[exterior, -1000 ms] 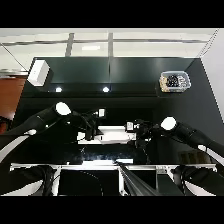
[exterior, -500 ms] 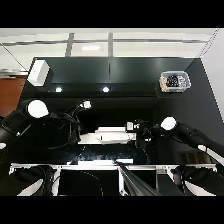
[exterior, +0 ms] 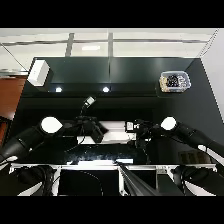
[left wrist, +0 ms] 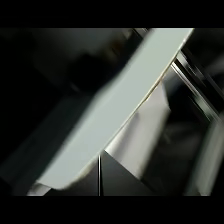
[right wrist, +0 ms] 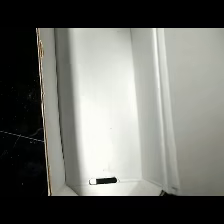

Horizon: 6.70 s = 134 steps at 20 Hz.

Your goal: Fold the box and place the chain.

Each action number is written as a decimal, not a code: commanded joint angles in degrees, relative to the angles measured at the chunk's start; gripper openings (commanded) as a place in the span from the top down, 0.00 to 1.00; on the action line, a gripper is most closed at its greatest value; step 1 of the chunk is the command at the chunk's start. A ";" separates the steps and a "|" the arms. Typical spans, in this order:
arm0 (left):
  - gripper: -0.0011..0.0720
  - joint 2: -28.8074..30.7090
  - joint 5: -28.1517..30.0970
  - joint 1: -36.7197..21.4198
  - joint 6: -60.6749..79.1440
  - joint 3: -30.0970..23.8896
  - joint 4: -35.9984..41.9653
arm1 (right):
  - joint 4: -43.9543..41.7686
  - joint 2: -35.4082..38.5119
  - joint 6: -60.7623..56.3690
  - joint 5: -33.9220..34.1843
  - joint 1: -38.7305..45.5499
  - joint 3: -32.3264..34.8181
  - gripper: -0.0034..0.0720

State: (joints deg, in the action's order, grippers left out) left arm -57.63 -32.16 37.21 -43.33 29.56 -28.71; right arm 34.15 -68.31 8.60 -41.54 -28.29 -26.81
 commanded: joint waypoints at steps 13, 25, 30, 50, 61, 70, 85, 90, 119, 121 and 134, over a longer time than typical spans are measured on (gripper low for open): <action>0.94 -6.60 9.94 1.92 3.26 0.66 -6.03 | 0.00 -0.04 -0.02 0.00 -0.04 -0.04 0.32; 0.02 7.45 -15.17 -13.11 26.64 -3.19 -25.83 | 0.00 -0.04 0.00 -0.02 -0.04 -0.04 0.32; 0.03 0.98 -11.10 -5.38 33.14 -3.52 -25.00 | 0.00 -0.04 0.00 0.00 -0.04 -0.04 0.32; 0.80 -5.22 -1.25 1.40 36.09 -3.52 -4.24 | 0.00 -0.04 -0.02 0.02 -0.04 -0.04 0.32; 0.68 -5.60 -0.24 1.75 36.04 -3.52 -5.16 | 0.00 -0.04 0.00 0.00 -0.04 -0.04 0.32; 0.94 5.57 -13.33 -19.80 -28.35 -1.27 -53.59 | 0.00 -0.04 -0.02 0.00 -0.04 -0.04 0.32; 0.94 -10.47 -28.94 -37.27 -16.65 -11.61 0.26 | 0.00 -0.04 -0.02 0.00 -0.04 -0.04 0.32; 0.94 -10.43 -28.11 -29.07 -13.38 -8.92 3.87 | 0.00 -0.04 -0.02 0.00 -0.04 -0.04 0.32; 0.05 -9.86 -12.31 -3.30 -46.27 5.55 -21.62 | 0.00 -0.04 0.00 0.02 -0.04 -0.04 0.32; 0.06 -9.86 -14.16 -2.95 -47.67 6.10 -24.24 | 0.00 -0.04 -0.02 0.02 -0.04 -0.04 0.32; 0.34 -19.34 -28.79 14.84 -89.07 22.82 -57.81 | 0.00 -0.04 0.00 0.00 -0.04 -0.04 0.32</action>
State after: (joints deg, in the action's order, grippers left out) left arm -74.59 -58.04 49.98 -124.68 49.78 -83.18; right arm 34.15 -68.31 8.58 -41.52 -28.29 -26.81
